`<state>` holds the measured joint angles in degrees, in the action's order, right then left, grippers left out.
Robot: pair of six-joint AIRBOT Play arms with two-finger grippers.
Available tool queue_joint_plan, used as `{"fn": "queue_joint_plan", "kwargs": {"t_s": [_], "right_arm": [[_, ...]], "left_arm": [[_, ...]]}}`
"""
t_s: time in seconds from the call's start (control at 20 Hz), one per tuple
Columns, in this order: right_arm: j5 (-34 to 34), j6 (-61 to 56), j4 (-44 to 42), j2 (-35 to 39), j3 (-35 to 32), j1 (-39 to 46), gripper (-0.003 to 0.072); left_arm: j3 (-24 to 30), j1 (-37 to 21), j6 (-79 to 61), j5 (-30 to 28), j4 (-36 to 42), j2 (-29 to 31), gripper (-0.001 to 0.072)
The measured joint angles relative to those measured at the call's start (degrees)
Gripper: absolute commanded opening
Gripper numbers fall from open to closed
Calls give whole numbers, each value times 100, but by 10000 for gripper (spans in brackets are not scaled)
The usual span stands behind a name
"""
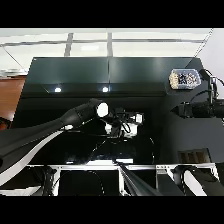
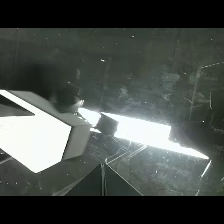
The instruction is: Fold the box and place the chain.
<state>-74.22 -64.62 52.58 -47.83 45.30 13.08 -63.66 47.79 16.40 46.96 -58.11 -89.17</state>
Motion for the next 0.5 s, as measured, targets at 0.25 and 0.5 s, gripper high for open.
{"fn": "queue_joint_plan", "kwargs": {"t_s": [0.25,0.5], "right_arm": [[48,-2,-2,0,0,0,13],[151,-11,-2,0,0,0,13]], "left_arm": [[-210,-391,826,323,-623,284,276],[-459,-1947,2496,382,-1757,511,276]]}}
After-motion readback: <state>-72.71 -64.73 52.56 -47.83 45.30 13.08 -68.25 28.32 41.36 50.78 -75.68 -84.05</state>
